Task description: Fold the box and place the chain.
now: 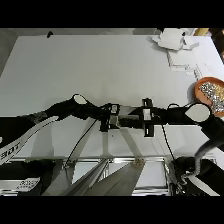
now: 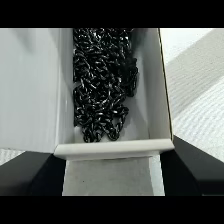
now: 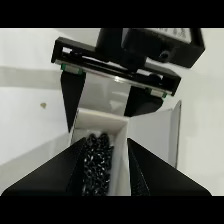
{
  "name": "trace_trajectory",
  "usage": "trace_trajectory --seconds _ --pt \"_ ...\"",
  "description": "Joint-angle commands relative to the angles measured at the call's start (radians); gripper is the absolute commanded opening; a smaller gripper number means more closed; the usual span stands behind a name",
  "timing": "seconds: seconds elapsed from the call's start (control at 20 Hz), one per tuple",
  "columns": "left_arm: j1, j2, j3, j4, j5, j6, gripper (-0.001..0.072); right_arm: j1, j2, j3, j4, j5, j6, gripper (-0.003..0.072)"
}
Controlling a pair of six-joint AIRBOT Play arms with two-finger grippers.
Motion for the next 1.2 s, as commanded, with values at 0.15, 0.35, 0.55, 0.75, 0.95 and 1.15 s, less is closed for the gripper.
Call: trace_trajectory --seconds 0.15,0.35,0.55,0.75,0.95,1.15 --pt "0.000 0.000 0.000 0.000 0.000 0.000 0.0272 -0.177 -0.020 0.317 -0.386 0.225 0.131 0.0221" --pt "0.000 0.000 0.000 0.000 0.000 0.000 0.0272 -0.418 -0.050 0.327 -0.524 0.253 0.177 0.0221" --pt "0.000 0.000 0.000 0.000 0.000 0.000 0.0272 -0.491 -0.145 0.256 -0.597 0.181 0.172 0.0222" --pt "0.000 0.000 0.000 0.000 0.000 0.000 0.0272 -0.491 -0.272 0.247 -0.603 0.151 0.162 0.0222" --pt "0.000 0.000 0.000 0.000 0.000 0.000 0.0272 -0.490 -0.359 0.240 -0.602 0.149 0.052 0.0216" --pt "0.000 0.000 0.000 0.000 0.000 0.000 0.0272 -0.484 -0.424 0.218 -0.603 0.150 -0.055 0.0155"
